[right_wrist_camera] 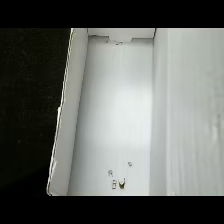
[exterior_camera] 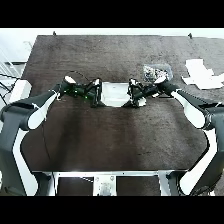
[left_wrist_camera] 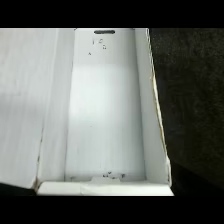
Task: Fold the box and place the chain.
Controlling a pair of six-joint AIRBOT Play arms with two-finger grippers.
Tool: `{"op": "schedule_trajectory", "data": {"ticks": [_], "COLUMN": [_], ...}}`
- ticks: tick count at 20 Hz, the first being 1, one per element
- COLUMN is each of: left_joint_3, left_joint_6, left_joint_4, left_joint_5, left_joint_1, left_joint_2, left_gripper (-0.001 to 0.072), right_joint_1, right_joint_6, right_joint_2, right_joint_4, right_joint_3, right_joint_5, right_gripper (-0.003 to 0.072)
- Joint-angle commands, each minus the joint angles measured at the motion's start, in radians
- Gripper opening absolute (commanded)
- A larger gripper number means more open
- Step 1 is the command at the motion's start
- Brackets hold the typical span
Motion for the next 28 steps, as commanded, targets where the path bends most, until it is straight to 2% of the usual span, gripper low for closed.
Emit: {"op": "schedule_trajectory", "data": {"ticks": [1, 3, 4, 5, 28], "left_joint_3": [0.001, 0.001, 0.001, 0.001, 0.001], "left_joint_6": [0.0, 0.0, 0.001, 0.002, 0.005], "left_joint_4": [0.001, 0.001, 0.0, 0.001, 0.014], "left_joint_5": [0.011, 0.005, -0.01, -0.015, -0.014], "left_joint_1": [0.001, 0.001, 0.001, 0.001, 0.001], "left_joint_2": [-0.005, -0.005, -0.005, -0.005, -0.005], "left_gripper": [0.072, 0.0716, 0.0636, 0.062, 0.0622], "right_joint_1": [0.001, 0.001, 0.001, 0.001, 0.001], "right_joint_6": [0.0, 0.0, 0.0, 0.0, 0.0], "right_joint_2": [-0.001, -0.001, -0.001, -0.001, -0.001], "right_joint_4": [0.0, 0.0, 0.0, 0.0, 0.0], "right_joint_3": [0.0, 0.0, 0.0, 0.0, 0.0], "right_joint_5": [0.002, 0.002, 0.002, 0.002, 0.002], "right_gripper": [0.0585, 0.0585, 0.0585, 0.0584, 0.0585]}}
